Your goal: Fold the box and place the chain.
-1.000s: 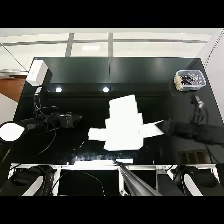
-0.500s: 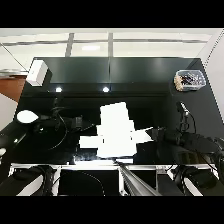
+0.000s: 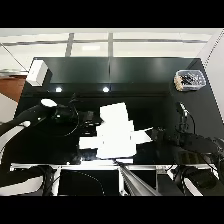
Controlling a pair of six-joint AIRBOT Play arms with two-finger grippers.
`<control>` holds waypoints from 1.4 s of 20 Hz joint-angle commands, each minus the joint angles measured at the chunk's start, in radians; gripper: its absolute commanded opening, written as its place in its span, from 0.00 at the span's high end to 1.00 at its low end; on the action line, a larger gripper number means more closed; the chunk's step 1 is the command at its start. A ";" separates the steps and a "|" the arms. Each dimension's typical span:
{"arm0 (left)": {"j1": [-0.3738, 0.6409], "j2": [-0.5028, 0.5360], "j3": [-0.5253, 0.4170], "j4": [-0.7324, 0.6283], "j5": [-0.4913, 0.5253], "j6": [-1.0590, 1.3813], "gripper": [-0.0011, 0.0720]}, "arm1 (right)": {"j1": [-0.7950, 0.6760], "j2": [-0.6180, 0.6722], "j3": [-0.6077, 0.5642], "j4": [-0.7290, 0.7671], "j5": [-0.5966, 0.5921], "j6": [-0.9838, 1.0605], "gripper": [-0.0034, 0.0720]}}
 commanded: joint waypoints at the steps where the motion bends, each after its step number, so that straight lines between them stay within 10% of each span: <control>1: -0.015 -0.108 0.065 0.018 -0.073 0.015 0.02 | 0.001 0.000 0.000 0.000 -0.004 0.001 0.91; 6: -0.013 -0.166 0.076 -0.056 -0.262 0.323 0.02 | 0.001 0.000 0.000 0.000 -0.004 0.001 0.91; 18: -0.021 -0.227 0.113 -0.079 -0.315 0.514 0.05 | 0.001 0.000 0.000 -0.001 -0.004 0.001 0.91; 28: -0.080 -0.227 0.225 0.107 -0.282 0.463 0.32 | 0.001 0.000 0.000 -0.001 -0.003 0.001 0.91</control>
